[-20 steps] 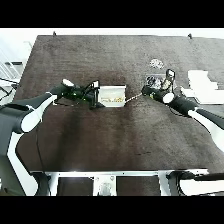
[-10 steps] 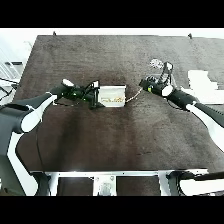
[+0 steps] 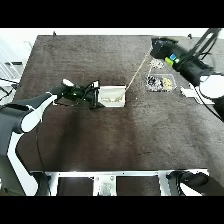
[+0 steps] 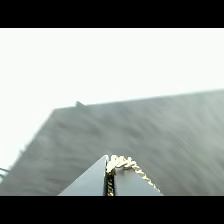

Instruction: Fold the box and place the chain.

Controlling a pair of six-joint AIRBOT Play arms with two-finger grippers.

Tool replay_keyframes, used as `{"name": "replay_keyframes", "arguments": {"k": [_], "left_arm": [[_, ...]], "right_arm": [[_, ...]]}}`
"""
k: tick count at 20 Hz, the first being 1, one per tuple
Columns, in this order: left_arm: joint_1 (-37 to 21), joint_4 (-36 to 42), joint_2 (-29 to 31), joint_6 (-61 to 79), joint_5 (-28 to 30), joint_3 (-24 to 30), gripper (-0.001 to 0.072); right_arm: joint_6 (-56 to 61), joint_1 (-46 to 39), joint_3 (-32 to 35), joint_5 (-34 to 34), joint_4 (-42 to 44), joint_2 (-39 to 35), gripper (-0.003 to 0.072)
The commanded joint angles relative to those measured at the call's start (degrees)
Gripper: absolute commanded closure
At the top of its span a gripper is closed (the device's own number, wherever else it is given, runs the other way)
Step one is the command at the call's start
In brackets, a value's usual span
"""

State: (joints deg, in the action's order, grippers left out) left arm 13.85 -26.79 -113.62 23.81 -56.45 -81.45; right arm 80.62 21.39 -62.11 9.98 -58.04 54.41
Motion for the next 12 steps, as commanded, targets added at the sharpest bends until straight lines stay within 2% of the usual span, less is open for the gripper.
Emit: {"name": "replay_keyframes", "arguments": {"k": [1,8,12], "left_arm": [[0.0,0.0,0.0,0.0,0.0,0.0,0.0649],[0.0,0.0,0.0,0.0,-0.1,0.0,0.0649],[0.0,0.0,0.0,0.0,-0.1,0.0,0.0649]], "right_arm": [[-2.6,6.7,-3.0,-0.5,-0.1,-3.9,0.0675],[-2.3,13.8,-3.7,-4.5,0.5,-1.9,0.0674],[-0.3,14.7,-3.6,-7.8,0.6,1.2,0.0674]]}}
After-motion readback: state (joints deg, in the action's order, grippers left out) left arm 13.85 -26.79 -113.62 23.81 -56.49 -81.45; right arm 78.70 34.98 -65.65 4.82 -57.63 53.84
